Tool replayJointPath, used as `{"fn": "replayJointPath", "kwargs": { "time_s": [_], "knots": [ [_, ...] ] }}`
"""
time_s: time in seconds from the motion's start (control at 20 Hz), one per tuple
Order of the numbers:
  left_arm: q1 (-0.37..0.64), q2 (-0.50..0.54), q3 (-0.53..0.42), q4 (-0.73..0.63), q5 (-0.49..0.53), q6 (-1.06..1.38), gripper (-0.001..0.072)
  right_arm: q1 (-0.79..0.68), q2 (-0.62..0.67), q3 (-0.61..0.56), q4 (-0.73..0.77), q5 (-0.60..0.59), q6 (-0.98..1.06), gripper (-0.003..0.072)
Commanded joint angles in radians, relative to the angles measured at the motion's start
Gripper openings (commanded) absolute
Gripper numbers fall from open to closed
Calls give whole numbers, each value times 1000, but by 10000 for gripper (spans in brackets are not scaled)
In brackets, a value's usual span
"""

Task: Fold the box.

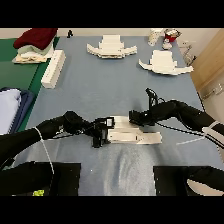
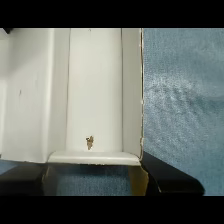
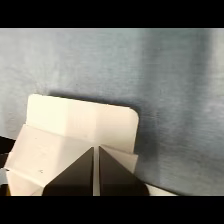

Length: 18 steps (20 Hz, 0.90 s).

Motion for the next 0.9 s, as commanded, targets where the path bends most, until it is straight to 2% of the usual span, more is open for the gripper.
{"fn": "replayJointPath", "kwargs": {
  "time_s": [0.0, 0.3, 0.5, 0.65, 0.85],
  "knots": [
    [0, 0, 1, 0, 1, 0, 454, -2, -33, 2, -3, -29, -16, 52],
    [0, 0, 1, 0, 0, 0, 454, -4, -12, 3, -4, -34, -45, 52],
    [0, 0, 1, 0, 0, 0, 454, -5, 75, 42, -25, -75, -113, 52],
    [0, 0, 1, 0, 0, 0, 454, -4, 200, 69, -85, -156, -201, 53],
    [0, 0, 1, 0, 0, 0, 454, -3, 357, 46, -202, -346, -349, 52]
  ]
}}
